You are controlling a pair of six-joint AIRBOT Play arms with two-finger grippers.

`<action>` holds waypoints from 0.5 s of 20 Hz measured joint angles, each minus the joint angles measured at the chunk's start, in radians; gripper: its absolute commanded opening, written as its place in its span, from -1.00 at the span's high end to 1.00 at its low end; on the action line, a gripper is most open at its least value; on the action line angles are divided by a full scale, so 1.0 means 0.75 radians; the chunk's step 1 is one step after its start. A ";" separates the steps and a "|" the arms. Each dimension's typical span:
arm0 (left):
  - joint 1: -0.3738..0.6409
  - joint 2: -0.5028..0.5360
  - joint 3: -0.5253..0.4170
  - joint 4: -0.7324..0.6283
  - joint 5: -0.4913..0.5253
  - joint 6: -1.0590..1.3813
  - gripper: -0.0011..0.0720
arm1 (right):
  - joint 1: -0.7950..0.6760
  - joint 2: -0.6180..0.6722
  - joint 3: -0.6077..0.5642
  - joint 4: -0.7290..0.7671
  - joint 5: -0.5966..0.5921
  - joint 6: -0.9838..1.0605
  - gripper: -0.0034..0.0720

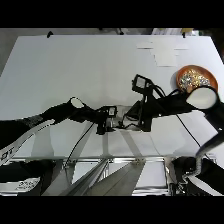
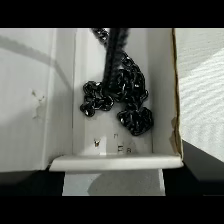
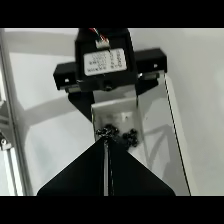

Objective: Fold the box and place the chain.

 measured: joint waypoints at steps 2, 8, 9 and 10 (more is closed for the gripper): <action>0.000 0.000 0.000 0.000 0.000 0.001 -0.01 | 0.002 -0.063 0.000 -0.005 0.006 0.014 0.87; 0.000 0.000 0.000 0.000 0.000 0.001 -0.01 | 0.041 -0.150 0.000 -0.007 -0.014 0.016 0.87; 0.000 0.000 0.000 0.000 0.000 0.001 -0.01 | 0.046 -0.154 0.000 -0.007 -0.025 0.015 0.87; 0.000 0.000 0.000 0.000 -0.001 0.001 -0.01 | 0.050 -0.157 0.001 -0.008 -0.038 0.014 0.86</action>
